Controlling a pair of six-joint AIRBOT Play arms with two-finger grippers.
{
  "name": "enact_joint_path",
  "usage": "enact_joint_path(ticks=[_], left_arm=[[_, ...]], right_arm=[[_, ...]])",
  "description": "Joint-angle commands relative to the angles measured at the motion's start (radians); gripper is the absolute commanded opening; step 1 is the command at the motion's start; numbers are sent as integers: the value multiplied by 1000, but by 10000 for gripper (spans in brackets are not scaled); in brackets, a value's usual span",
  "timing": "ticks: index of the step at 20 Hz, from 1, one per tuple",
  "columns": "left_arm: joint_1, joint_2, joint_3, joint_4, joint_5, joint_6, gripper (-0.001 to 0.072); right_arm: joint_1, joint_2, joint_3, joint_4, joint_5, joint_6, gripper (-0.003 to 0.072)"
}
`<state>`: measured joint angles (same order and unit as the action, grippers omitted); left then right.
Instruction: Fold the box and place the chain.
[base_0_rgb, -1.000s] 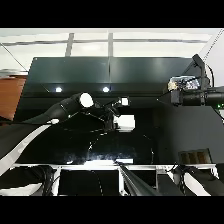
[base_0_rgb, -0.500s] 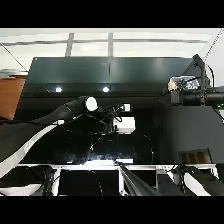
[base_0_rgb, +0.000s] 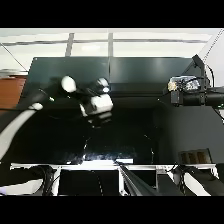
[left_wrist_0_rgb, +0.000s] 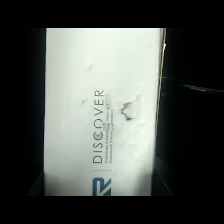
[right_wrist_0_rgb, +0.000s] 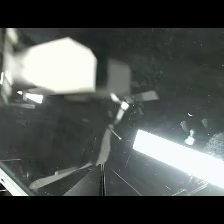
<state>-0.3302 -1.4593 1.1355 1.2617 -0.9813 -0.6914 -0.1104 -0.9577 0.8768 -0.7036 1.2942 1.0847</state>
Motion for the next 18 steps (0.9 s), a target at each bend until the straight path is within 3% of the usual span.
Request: enact_joint_path(ticks=[1, 4, 8, 12, 17, 18], left_arm=[[302, 17, 48, 35, 63, -159, 296], [510, -24, 127, 10, 158, -225, 296], [656, -217, 348, -19, 128, -268, 296], [687, -400, 550, -12, 107, -345, 297], [678, -507, 604, -13, 83, -367, 300], [678, -509, 604, -9, 82, -378, 390]], right_arm=[[1, 0, 1, -6, -18, 0, 22], [1, 0, 1, -5, -47, 2, 22], [8, 0, 1, -7, -90, 3, 22], [13, 0, 1, -6, -109, 23, 22], [13, 0, 1, -7, -117, 39, 22], [13, 0, 1, -7, -117, 39, 22]])
